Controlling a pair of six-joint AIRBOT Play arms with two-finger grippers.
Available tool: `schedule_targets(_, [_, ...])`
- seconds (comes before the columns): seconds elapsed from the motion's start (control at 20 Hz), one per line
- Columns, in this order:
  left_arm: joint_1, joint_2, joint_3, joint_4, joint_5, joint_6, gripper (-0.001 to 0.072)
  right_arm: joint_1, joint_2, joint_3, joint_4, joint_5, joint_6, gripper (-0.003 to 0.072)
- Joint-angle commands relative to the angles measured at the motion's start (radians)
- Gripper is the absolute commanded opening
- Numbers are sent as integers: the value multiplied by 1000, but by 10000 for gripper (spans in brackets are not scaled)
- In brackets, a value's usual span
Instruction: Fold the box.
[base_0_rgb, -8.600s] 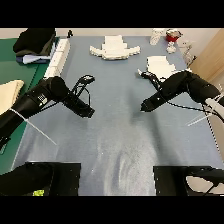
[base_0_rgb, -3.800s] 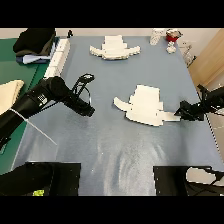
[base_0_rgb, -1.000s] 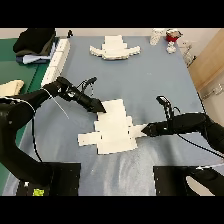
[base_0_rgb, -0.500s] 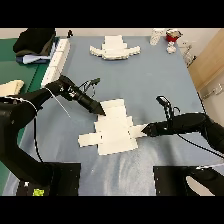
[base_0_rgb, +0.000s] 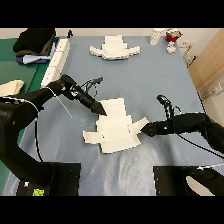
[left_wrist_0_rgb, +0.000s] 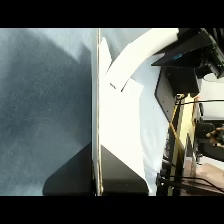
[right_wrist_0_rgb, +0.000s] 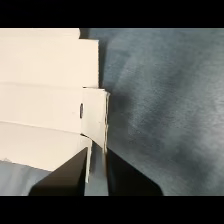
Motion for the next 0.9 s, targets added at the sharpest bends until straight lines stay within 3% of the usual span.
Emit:
schedule_targets(0.0, [0, 3, 3, -8, -10, 98, 15, 0, -1, 3, -81, 59, 0, 239])
schedule_targets(0.1, [0, 27, 3, -31, 2, 166, 14, -2, -1, 9, -193, 104, 17, 239])
schedule_targets(0.25, [-16, 88, 3, -38, 26, 242, 11, -33, -1, 28, -402, 180, 221, 239])
schedule_targets(0.45, [-75, 177, -34, -20, 89, 317, 9, -75, 0, 79, -474, 196, 315, 244])
schedule_targets(0.65, [-143, 379, -228, -26, 318, 422, 9, -76, 0, 119, -475, 201, 334, 245])
schedule_targets(0.85, [-280, 655, -482, -27, 640, 568, 10, -76, -1, 119, -474, 237, 381, 244])
